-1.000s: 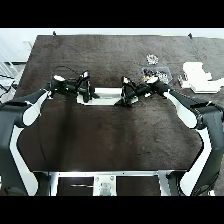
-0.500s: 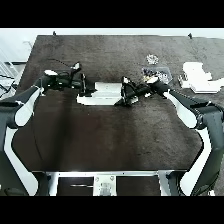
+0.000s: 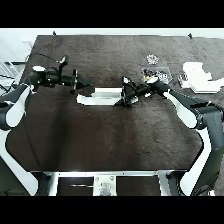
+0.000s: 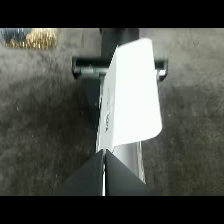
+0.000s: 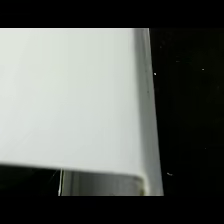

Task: Fold the box and place the chain.

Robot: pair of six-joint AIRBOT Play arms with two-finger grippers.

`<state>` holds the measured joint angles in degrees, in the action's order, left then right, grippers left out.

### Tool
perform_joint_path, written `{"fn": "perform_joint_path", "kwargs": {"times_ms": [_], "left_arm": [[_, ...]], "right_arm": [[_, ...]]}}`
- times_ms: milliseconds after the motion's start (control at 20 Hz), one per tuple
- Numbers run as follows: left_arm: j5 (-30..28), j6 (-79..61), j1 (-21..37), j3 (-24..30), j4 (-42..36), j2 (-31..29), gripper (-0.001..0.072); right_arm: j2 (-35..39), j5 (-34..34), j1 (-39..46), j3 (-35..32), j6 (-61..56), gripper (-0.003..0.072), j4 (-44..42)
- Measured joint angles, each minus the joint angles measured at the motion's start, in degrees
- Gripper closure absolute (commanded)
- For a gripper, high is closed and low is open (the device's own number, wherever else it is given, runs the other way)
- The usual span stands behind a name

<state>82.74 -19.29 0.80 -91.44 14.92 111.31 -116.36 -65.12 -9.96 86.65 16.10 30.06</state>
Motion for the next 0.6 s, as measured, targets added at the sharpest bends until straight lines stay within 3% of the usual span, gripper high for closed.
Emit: {"fn": "perform_joint_path", "kwargs": {"times_ms": [200, 400, 600], "left_arm": [[0.46, 1.33, -0.13, 3.19, 1.29, -5.53, 0.0698], [-4.26, -0.39, -2.08, 10.58, 3.87, -11.89, 0.0697], [-8.87, 0.42, -6.05, 14.71, 8.92, -14.12, 0.0697]], "right_arm": [[0.00, 0.00, 0.00, 0.00, 0.00, 0.0197, 0.00], [0.00, -0.02, 0.00, 0.00, 0.00, 0.0198, 0.00], [0.00, -0.02, 0.00, 0.00, 0.00, 0.0197, 0.00]]}}
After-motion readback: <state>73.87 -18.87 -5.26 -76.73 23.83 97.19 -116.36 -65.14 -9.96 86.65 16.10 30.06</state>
